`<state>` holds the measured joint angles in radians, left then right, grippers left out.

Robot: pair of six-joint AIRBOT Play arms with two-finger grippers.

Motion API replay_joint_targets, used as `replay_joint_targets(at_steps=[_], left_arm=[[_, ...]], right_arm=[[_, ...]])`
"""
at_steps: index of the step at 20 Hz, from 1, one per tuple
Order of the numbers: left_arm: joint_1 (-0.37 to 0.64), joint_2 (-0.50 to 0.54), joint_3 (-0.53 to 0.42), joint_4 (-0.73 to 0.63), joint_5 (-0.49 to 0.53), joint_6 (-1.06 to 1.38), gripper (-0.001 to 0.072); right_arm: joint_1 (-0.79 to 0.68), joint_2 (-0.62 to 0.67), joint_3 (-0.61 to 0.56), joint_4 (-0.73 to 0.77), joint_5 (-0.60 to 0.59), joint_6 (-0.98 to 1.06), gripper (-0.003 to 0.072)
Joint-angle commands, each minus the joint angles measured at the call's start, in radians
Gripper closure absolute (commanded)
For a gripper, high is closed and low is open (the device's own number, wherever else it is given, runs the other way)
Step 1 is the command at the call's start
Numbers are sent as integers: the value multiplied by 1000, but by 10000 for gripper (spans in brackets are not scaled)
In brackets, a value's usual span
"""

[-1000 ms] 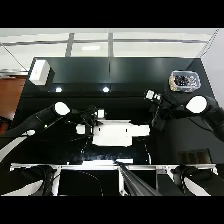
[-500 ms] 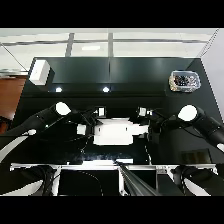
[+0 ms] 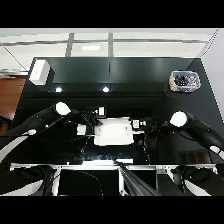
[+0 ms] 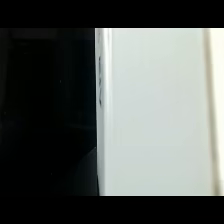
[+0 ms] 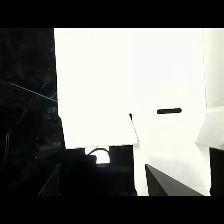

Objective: Fold the box and place the chain.

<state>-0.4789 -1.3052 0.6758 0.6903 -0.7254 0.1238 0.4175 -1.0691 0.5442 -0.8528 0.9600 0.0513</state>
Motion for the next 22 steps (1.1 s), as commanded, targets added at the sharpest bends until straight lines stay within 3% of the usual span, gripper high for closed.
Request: replay_joint_targets(at_steps=[1,5,17,22], left_arm=[[0,0,0,0,-12,-2,681],[0,0,0,0,-13,-2,681],[0,0,0,0,-13,-2,681],[0,0,0,0,-13,-2,681]], right_arm=[[30,-21,-2,31,-45,-37,58],[86,-23,-2,48,-111,-37,58],[135,-50,-2,6,-113,-74,58],[184,-87,-2,41,-184,-74,58]])
